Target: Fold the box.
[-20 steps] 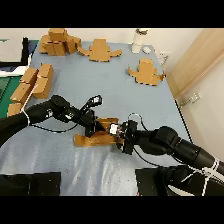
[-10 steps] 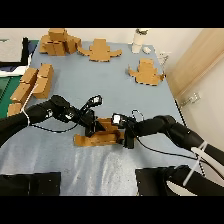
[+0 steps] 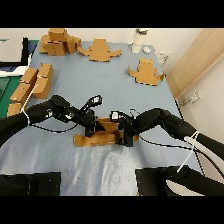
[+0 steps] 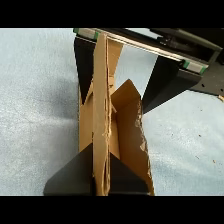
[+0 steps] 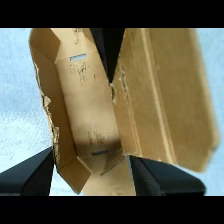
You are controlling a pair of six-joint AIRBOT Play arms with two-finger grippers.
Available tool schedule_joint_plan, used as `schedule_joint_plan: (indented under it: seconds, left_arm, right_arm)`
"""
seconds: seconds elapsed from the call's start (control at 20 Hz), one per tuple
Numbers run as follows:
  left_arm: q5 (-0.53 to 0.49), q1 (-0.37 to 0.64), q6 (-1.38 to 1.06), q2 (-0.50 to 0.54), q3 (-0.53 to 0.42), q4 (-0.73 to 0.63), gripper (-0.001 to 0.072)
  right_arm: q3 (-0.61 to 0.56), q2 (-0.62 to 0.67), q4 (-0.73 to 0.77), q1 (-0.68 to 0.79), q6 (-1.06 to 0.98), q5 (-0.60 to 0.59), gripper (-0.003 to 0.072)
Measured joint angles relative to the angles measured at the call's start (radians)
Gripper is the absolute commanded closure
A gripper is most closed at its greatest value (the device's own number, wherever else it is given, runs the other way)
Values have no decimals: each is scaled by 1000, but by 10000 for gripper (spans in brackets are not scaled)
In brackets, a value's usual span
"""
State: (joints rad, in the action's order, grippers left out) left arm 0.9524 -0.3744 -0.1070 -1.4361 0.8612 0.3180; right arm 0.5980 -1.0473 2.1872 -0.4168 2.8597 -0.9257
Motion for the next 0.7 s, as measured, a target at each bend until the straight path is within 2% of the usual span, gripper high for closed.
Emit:
schedule_joint_plan:
  seconds: [0.7]
  left_arm:
    - [0, 0, 0, 0, 0, 0, 697]
  right_arm:
    - [2, -50, 1, 0, 3, 32, -12]
